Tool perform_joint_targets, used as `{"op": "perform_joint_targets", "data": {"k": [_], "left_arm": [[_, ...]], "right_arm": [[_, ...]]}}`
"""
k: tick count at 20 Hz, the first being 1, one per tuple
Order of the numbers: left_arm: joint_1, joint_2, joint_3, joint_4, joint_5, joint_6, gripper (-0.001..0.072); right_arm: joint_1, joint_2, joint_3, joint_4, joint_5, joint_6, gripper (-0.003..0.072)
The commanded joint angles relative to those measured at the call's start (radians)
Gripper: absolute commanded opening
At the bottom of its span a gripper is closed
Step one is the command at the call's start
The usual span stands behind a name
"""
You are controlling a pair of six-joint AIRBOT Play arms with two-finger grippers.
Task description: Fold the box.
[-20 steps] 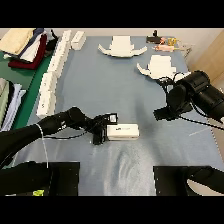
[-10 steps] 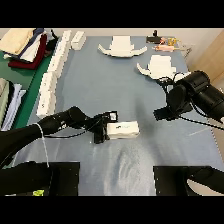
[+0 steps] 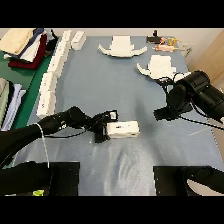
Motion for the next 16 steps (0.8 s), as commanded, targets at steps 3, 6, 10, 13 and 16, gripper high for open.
{"op": "perform_joint_targets", "data": {"k": [3,6,10,13,16], "left_arm": [[-0.001,0.000,0.001,-0.048,0.000,0.003,0.0695],[-0.001,-0.001,0.001,-0.048,-0.001,0.004,0.0695],[-0.006,-0.001,0.001,-0.049,0.000,0.004,0.0694],[-0.037,-0.001,0.001,-0.048,0.002,0.004,0.0692],[-0.042,-0.001,0.001,-0.032,0.018,0.000,0.0388]], "right_arm": [[0.001,0.000,0.001,0.000,0.001,0.000,0.0002],[0.001,0.000,0.001,0.000,0.001,0.000,0.0002],[0.001,0.000,0.001,0.000,0.001,0.000,0.0002],[0.001,0.000,0.001,0.000,0.001,0.000,0.0002],[0.001,0.000,0.001,0.000,0.001,0.000,0.0002]]}}
